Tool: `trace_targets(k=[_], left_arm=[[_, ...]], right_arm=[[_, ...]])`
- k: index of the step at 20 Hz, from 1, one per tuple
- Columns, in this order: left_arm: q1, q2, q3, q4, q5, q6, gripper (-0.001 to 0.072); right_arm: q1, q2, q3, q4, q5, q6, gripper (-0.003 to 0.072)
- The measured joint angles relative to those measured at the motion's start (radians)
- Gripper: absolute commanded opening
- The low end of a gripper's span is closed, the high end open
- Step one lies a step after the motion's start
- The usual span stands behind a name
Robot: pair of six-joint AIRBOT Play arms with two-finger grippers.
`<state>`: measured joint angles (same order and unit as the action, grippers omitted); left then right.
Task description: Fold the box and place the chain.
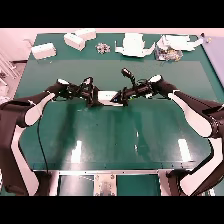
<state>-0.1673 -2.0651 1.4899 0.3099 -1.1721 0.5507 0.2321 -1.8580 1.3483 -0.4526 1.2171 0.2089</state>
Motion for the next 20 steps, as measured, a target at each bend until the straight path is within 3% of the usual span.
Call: trace_targets(k=[5, 11, 15, 20], left_arm=[[0.000, 0.000, 0.000, -0.001, 0.002, -0.003, 0.0469], [0.000, 0.000, 0.000, -0.002, 0.002, -0.002, 0.0469], [0.000, 0.000, 0.000, -0.003, 0.002, -0.001, 0.0469], [0.000, 0.000, 0.000, -0.010, 0.002, 0.000, 0.0469]], right_arm=[[0.002, 0.110, 0.048, 0.033, 0.005, 0.035, 0.0003], [-0.018, 0.388, 0.010, -0.006, -0.084, 0.195, 0.0003], [-0.066, 0.624, -0.153, -0.131, -0.146, 0.353, 0.0004], [-0.161, 0.916, -0.461, -0.235, -0.226, 0.443, 0.0005]])
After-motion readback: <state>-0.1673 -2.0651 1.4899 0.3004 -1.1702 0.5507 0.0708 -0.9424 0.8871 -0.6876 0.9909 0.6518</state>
